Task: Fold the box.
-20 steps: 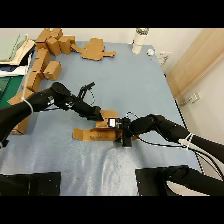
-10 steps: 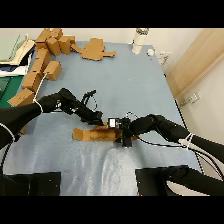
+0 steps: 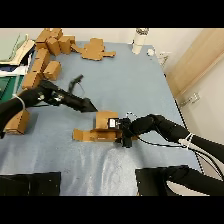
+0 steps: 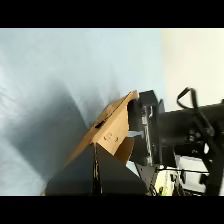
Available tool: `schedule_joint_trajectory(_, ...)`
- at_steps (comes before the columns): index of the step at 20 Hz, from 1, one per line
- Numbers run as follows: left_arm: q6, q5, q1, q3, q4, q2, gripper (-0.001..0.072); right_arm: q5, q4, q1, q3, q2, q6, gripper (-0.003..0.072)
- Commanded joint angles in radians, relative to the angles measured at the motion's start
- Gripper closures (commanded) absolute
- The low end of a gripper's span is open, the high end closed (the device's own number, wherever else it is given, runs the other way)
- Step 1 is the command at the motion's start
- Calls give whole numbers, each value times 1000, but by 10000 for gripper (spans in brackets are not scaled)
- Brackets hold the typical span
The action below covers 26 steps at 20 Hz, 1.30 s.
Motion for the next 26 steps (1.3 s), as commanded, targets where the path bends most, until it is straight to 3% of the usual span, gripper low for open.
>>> schedule_joint_trajectory(1,248,-192,160,-5,-67,17,699,0,0,0,0,0,0,180)
schedule_joint_trajectory(3,383,-299,203,-5,-68,24,701,0,0,0,0,0,0,180)
schedule_joint_trajectory(5,466,-293,196,-13,-64,55,701,0,0,0,0,0,0,180)
schedule_joint_trajectory(8,589,-186,128,-41,-13,130,701,0,0,0,0,0,0,179)
schedule_joint_trajectory(11,616,14,2,-85,189,218,700,0,0,0,0,0,0,180)
schedule_joint_trajectory(14,909,102,-14,-207,109,269,694,0,0,0,0,0,0,180)
schedule_joint_trajectory(15,1004,113,-14,-251,80,277,545,0,0,0,0,0,0,180)
schedule_joint_trajectory(16,1062,123,-14,-297,48,280,140,0,0,0,0,0,0,180)
schedule_joint_trajectory(17,1091,132,-14,-336,37,283,29,0,0,0,0,0,0,180)
schedule_joint_trajectory(21,1203,216,-14,-465,39,323,28,0,0,0,0,0,0,180)
schedule_joint_trajectory(26,1210,225,-50,-509,56,341,29,0,0,0,0,0,0,180)
